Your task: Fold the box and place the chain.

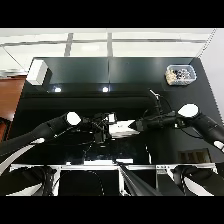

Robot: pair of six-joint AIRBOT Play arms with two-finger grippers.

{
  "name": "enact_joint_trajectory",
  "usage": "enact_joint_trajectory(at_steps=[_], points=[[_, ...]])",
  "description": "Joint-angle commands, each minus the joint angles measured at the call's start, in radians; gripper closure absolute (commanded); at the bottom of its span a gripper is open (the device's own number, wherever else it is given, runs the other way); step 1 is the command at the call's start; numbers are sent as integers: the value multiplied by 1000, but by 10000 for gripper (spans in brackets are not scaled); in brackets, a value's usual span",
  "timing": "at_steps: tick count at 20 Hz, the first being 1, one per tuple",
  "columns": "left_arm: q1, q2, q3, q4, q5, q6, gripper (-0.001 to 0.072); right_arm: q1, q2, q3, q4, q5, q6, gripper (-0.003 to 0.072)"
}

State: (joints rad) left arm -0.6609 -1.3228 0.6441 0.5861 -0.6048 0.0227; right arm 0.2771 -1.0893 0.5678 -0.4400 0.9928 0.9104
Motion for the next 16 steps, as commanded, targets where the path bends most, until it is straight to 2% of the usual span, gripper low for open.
enact_joint_trajectory(at_steps=[1, 4, 10, 13, 16], points=[[0, 0, 1, 0, -2, 0, 378, 2, -73, -5, -36, -33, 60, 671], [0, 0, 1, 0, -2, 0, 378, 1, -85, -5, -127, -56, 114, 671], [0, 0, 1, 0, -2, 0, 378, 1, -83, -4, -136, -43, 105, 671], [0, 0, 1, 0, -2, 0, 378, -33, -46, 35, -139, 56, 72, 671], [1, 2, 1, 1, -1, 0, 378, -153, 45, 101, -158, 199, 62, 671]])
